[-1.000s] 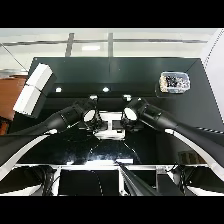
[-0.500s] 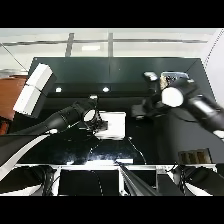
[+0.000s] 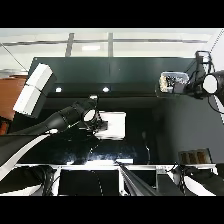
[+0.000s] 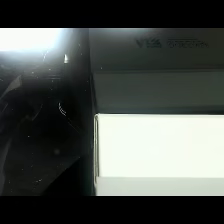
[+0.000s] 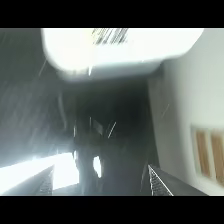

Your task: Fold the box and place the chain.

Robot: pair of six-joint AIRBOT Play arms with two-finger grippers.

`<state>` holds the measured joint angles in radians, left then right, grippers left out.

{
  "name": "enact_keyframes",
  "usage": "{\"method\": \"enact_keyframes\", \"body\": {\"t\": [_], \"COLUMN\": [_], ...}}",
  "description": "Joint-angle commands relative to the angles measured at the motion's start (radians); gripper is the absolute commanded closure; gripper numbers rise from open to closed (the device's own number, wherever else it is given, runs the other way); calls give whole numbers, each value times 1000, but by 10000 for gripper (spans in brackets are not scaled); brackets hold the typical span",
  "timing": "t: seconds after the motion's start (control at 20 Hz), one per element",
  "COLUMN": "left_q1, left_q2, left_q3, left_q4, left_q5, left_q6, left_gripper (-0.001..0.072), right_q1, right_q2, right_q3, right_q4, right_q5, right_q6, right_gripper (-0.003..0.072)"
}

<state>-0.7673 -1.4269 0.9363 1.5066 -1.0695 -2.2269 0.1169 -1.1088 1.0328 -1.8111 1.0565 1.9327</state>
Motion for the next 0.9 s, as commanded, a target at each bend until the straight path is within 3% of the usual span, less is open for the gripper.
{"method": "enact_keyframes", "body": {"t": [0.0, 0.05, 0.1, 0.45, 0.7, 0.75, 0.8, 0.85], "left_q1": [1, 1, 1, 1, 1, 1, 1, 1], "left_q2": [1, 1, 1, 1, 1, 1, 1, 1], "left_q3": [-1, -1, -1, -1, -1, -1, -1, -1], "left_q4": [-1, -1, -1, 0, 0, 0, 0, 0], "left_q5": [-6, -6, -6, -3, 0, 0, 0, 0], "left_q6": [0, 0, 0, -2, -2, -2, -2, -2], "left_gripper": [678, 678, 678, 678, 678, 678, 678, 678], "right_q1": [-126, -145, -160, -178, -186, -190, -195, -200], "right_q2": [-127, -196, -262, -621, -707, -712, -716, -718], "right_q3": [50, 105, 160, 483, 544, 544, 544, 544], "right_q4": [-16, -15, -15, 1, 1, -2, -3, -3], "right_q5": [-227, -214, -190, -47, -34, -22, -6, 2], "right_q6": [-3, -5, -8, -93, -116, -117, -120, -120], "right_gripper": [-21, 18, 145, 159, 160, 175, 267, 267]}}
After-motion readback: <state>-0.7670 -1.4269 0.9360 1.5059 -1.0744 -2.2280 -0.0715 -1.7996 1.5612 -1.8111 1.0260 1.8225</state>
